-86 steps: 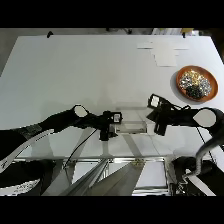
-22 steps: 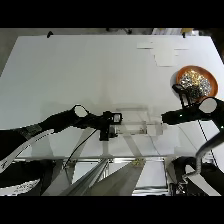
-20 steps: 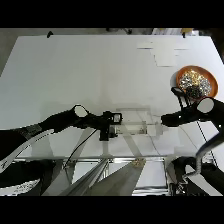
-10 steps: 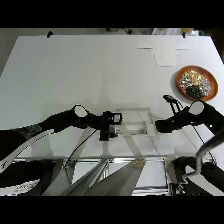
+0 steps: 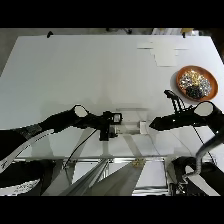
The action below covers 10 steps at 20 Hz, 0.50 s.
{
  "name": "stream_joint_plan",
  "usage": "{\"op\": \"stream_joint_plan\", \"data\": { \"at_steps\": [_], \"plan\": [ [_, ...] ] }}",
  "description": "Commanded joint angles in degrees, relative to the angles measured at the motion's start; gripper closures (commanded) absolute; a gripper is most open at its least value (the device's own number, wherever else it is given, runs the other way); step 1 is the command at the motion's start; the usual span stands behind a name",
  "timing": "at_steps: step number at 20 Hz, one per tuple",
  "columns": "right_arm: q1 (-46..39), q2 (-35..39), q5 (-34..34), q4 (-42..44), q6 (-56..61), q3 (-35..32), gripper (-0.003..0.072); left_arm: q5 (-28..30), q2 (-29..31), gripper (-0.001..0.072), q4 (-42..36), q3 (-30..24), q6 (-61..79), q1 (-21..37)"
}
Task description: Fold the box and place the chain.
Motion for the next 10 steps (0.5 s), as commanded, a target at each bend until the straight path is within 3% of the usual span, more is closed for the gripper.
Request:
{"op": "stream_joint_plan", "data": {
  "at_steps": [1,6,10],
  "plan": [
    [1.4,1.03,0.59,2.32,-1.53,-0.02,0.043,0.0,0.0,0.05,0.0,-0.02,0.02,0.02],
    [3.56,1.03,0.2,2.19,-1.46,-0.02,0.0375,0.02,0.0,0.05,0.0,-0.02,0.02,0.02],
    [3.61,1.03,-0.66,1.79,1.51,-0.02,0.0372,0.02,0.0,0.05,0.0,-0.02,0.02,0.02]
  ]
}}
